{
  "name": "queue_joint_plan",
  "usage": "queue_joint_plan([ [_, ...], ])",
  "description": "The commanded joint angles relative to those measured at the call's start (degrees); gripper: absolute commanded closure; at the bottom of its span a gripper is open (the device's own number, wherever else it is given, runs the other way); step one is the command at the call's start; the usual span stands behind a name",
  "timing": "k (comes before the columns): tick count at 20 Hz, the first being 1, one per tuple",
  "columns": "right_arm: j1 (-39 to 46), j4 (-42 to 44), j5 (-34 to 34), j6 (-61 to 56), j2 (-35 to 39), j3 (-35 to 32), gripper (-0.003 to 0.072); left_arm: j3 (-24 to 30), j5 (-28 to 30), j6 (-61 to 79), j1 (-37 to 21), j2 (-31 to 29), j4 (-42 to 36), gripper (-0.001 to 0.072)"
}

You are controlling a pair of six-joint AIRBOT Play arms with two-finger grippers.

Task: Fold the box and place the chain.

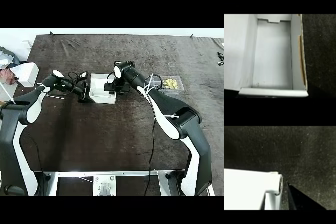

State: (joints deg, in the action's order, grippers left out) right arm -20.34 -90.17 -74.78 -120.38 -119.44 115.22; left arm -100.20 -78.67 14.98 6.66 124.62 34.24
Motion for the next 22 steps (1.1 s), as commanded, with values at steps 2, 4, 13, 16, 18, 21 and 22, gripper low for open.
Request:
queue_joint_plan([
  [2,0.0,0.3,-3.2,0.7,-1.7,1.7,0.0380,0.0,0.0,0.0,0.0,0.0,0.0,0.0340],
  [4,0.0,0.1,-3.2,0.6,-1.8,1.7,0.0381,0.0,0.0,0.0,0.0,0.0,0.0,0.0339],
  [13,-0.8,0.0,0.2,0.6,-2.1,1.7,0.0675,0.0,0.0,0.0,0.0,0.0,0.0,0.0340],
  [16,-0.8,-0.1,0.2,0.6,-2.1,1.7,0.0673,0.0,0.0,0.0,0.0,0.0,0.0,0.0339],
  [18,-0.7,-0.1,0.1,0.6,-1.8,1.7,0.0408,0.0,0.0,0.0,0.0,0.0,0.0,0.0340],
  [21,-0.7,-0.5,-0.9,1.0,-0.4,1.7,0.0388,0.0,0.0,0.0,0.0,0.0,0.0,0.0339],
  [22,-0.7,-0.7,-1.1,1.7,0.3,1.7,0.0388,0.0,0.0,0.0,0.0,0.0,0.0,0.0340],
])
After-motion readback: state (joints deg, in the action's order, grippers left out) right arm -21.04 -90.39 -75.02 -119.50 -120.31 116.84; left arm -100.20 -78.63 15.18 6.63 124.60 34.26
